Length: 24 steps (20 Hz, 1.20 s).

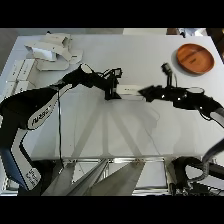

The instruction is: Fold the box and place the chain.

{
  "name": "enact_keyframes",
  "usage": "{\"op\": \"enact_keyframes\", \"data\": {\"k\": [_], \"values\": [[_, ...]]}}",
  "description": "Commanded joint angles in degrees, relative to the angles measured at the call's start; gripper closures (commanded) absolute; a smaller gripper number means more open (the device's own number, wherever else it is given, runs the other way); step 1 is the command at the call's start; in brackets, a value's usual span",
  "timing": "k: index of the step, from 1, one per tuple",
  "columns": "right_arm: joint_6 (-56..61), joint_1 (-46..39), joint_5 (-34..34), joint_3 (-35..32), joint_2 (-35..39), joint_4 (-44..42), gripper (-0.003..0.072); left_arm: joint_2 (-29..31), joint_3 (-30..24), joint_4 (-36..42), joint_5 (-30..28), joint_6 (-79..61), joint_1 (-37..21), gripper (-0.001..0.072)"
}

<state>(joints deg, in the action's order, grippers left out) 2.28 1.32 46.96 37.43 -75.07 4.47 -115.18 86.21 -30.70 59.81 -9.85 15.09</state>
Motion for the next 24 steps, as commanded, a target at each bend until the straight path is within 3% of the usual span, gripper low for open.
{"op": "enact_keyframes", "data": {"k": [1, 4, 6, 8, 10, 12, 15, 17, 20, 24], "values": [[-7.5, -1.7, -0.1, 0.0, 5.4, -11.1, 0.0671, 0.0, 0.1, -0.2, 0.0, -0.2, 0.0, 0.0271], [-7.6, -5.5, -4.7, 0.0, 11.7, -9.1, 0.0671, 0.0, 0.1, -0.2, 0.0, -0.2, 0.0, 0.0271], [-3.9, -7.5, -14.2, 0.2, 16.2, -3.9, 0.0672, 0.0, 0.1, -0.2, 0.0, -0.2, 0.0, 0.0271], [4.2, -8.6, -24.0, 0.9, 20.5, 7.7, 0.0672, 0.0, 0.1, -0.2, 0.0, -0.2, 0.0, 0.0271], [14.8, -9.7, -28.4, 1.9, 23.4, 20.2, 0.0672, 0.0, 0.1, -0.2, 0.0, -0.2, 0.0, 0.0271], [29.7, -11.2, -27.9, 3.3, 24.5, 36.5, 0.0672, 0.0, 0.1, -0.2, 0.0, -0.2, 0.0, 0.0271], [53.0, -12.7, -21.0, 5.1, 24.1, 65.7, 0.0672, 0.0, 0.1, -0.2, 0.0, -0.2, 0.0, 0.0271], [62.6, -13.6, -15.9, 5.4, 24.1, 79.5, 0.0672, 0.0, 0.1, -0.2, 0.0, -0.2, 0.0, 0.0271], [63.9, -15.0, -9.4, 5.4, 24.1, 83.0, 0.0671, 0.0, 0.1, -0.2, 0.0, -0.2, 0.0, 0.0271], [63.9, -15.0, -10.8, 5.4, 24.1, 82.2, 0.0671, 0.0, 0.1, -0.2, 0.0, -0.2, 0.0, 0.0271]]}}
